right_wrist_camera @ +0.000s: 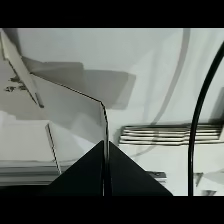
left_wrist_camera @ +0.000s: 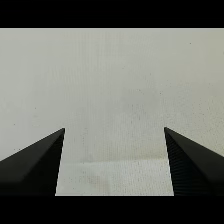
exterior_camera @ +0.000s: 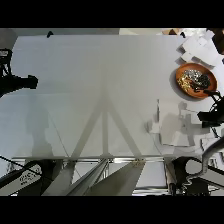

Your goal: Fold the box and place the chain.

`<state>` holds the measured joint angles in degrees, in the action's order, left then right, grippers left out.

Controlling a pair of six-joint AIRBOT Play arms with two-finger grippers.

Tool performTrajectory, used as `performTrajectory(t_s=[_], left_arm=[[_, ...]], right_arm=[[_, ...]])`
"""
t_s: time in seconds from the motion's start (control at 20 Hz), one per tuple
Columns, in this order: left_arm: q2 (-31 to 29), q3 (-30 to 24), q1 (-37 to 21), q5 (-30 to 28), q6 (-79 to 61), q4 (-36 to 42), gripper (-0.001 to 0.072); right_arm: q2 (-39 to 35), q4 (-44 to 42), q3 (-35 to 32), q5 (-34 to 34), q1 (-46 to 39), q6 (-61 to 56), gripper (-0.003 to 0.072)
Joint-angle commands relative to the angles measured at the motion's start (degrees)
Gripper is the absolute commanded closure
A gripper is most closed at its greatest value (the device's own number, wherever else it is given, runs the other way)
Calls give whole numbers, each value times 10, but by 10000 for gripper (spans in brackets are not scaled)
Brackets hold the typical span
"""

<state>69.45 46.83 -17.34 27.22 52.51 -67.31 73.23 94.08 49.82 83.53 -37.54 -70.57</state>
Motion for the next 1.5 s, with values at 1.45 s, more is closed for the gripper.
performTrajectory(t_s=[1.45], left_arm=[[0,0,0,0,0,0,10]], right_arm=[[-24,-608,-123,-476,313,468,678]])
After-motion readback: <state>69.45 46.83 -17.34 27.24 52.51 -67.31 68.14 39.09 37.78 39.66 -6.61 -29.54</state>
